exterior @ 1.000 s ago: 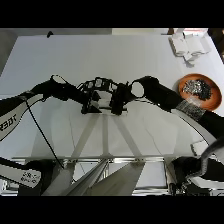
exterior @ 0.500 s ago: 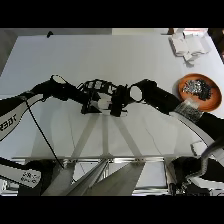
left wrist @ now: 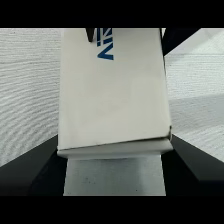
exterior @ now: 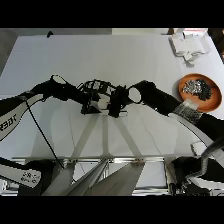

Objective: Fold the box and place the chain.

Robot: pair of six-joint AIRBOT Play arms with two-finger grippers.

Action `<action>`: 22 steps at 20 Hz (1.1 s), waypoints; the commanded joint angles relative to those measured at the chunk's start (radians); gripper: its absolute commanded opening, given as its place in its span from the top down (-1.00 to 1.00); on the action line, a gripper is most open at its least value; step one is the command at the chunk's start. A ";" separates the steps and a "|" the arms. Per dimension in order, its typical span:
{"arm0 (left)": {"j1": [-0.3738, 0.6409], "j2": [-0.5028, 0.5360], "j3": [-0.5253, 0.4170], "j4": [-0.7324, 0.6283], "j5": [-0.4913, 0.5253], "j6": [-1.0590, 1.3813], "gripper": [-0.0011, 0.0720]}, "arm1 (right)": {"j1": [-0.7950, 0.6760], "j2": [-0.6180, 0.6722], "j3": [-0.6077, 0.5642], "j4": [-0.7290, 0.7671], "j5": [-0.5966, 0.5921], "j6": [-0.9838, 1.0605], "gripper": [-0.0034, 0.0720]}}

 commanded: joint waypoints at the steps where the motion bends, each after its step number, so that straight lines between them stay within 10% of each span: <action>1: 0.001 0.000 0.000 0.000 0.002 0.000 0.05 | 0.003 0.000 -0.002 -0.002 -0.002 0.048 0.02; 19: 0.001 0.000 0.000 0.000 0.002 0.000 0.05 | 0.018 0.140 -0.031 -0.008 -0.009 0.087 -0.22; 22: 0.001 0.000 0.000 0.000 0.002 0.000 0.05 | -0.037 0.137 -0.039 0.119 -0.018 0.170 0.74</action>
